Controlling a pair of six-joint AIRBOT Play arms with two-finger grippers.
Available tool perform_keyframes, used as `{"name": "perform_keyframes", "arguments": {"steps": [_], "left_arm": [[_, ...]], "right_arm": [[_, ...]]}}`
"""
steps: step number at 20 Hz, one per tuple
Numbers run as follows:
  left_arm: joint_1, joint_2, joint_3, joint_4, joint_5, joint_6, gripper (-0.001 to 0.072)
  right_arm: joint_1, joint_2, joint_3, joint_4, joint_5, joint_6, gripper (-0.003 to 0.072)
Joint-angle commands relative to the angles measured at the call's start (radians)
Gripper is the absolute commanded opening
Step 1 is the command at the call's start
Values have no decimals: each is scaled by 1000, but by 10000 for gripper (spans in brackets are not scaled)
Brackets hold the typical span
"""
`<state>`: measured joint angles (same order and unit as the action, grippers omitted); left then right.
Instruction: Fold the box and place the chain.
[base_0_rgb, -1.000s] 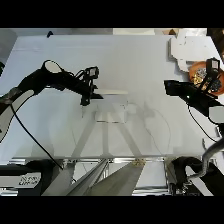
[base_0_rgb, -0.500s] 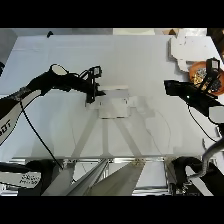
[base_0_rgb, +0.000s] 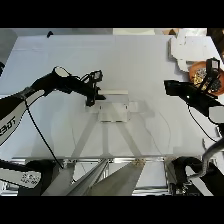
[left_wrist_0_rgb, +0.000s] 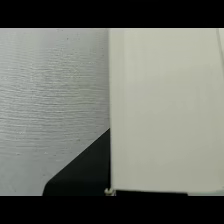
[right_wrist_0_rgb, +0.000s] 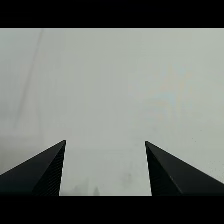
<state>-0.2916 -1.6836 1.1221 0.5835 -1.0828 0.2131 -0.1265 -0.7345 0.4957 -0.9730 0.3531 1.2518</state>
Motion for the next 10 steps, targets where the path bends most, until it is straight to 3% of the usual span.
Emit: {"name": "perform_keyframes", "arguments": {"steps": [1, 10], "left_arm": [[0, -5, 0, 2, 35, 8, 6], [0, -4, 0, 60, 39, 7, 13]], "right_arm": [[0, 0, 1, 0, 0, 0, 536], [0, 1, 1, 1, -3, 0, 537]]}}
